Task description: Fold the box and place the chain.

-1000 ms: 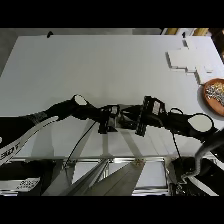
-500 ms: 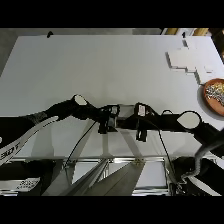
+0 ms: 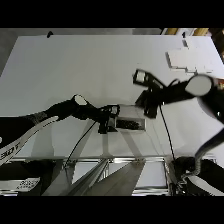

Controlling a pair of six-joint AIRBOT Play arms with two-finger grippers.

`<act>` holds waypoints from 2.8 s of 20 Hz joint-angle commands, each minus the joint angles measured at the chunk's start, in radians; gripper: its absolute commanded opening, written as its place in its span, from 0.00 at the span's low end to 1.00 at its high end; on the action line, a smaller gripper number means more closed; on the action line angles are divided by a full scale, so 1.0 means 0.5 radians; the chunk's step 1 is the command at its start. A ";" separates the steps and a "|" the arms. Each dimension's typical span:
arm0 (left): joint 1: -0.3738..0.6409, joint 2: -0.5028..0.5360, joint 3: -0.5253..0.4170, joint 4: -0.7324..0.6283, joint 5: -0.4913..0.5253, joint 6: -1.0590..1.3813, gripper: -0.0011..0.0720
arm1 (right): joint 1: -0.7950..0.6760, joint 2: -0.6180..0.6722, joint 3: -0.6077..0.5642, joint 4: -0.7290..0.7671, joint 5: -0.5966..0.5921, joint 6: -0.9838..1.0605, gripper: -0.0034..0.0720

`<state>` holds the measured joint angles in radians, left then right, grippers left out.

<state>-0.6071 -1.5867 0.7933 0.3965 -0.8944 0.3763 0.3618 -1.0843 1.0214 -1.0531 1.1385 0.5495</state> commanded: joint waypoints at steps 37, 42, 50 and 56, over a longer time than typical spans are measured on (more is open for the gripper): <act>0.002 0.002 0.002 0.001 0.001 0.000 0.06 | 0.523 0.086 -0.539 -0.204 -0.394 -0.120 0.30; 0.002 0.002 0.002 0.001 0.001 0.000 0.06 | 0.523 0.086 -0.568 -0.204 -0.518 -0.114 0.26; 0.002 0.001 0.002 0.001 0.001 0.000 0.06 | 0.523 0.085 -0.632 -0.204 -0.545 -0.123 0.26; 0.002 0.002 0.002 0.001 0.001 0.000 0.06 | 0.523 0.086 -0.710 -0.165 -0.526 -0.122 0.40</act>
<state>-0.6064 -1.5871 0.7937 0.3962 -0.8913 0.3775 0.6224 -1.0416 0.6796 -1.1557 0.8646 0.4896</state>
